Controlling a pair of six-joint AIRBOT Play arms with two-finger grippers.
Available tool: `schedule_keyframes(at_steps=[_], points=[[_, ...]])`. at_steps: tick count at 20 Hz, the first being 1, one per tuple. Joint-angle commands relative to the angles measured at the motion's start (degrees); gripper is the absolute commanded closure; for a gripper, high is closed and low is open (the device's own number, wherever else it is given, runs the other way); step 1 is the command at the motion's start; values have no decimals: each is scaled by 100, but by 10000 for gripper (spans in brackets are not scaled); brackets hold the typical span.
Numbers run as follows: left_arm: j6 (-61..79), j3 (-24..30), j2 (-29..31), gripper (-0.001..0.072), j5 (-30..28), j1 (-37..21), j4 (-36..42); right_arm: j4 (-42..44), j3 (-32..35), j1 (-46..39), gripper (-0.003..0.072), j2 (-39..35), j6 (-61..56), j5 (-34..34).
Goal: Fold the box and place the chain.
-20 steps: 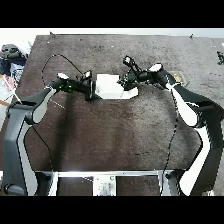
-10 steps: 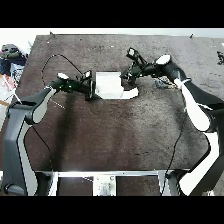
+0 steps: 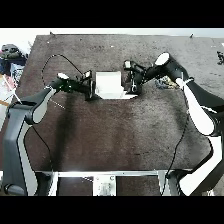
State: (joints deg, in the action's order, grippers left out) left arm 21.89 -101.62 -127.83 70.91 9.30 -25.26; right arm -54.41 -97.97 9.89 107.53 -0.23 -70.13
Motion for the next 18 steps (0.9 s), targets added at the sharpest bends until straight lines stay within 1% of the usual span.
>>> schedule_keyframes(at_steps=[1, 2, 6, 13, 14, 15, 16, 18], points=[[2, 2, -2, 372, 2, -7, 0, -348, 48, 111, 114, 254, -4, 188], [0, 2, -2, 372, 0, -7, 0, -313, 48, 111, 217, 321, -4, 293], [0, 2, -2, 372, 0, -7, 0, -188, 48, 111, 200, 448, -2, 573], [0, 2, -2, 372, 0, -7, 0, 289, 48, 131, 202, 472, -2, 708], [2, 0, -2, 372, 0, -7, 0, 284, 48, 142, 243, 485, -2, 706], [0, 2, -2, 372, 0, -7, 0, 286, 48, 153, 390, 505, -2, 693], [0, 2, -2, 372, 0, -7, 0, 313, 48, 168, 419, 522, -2, 647], [2, 2, -2, 372, 2, -7, 0, 584, 50, 175, 419, 568, 20, 538]])
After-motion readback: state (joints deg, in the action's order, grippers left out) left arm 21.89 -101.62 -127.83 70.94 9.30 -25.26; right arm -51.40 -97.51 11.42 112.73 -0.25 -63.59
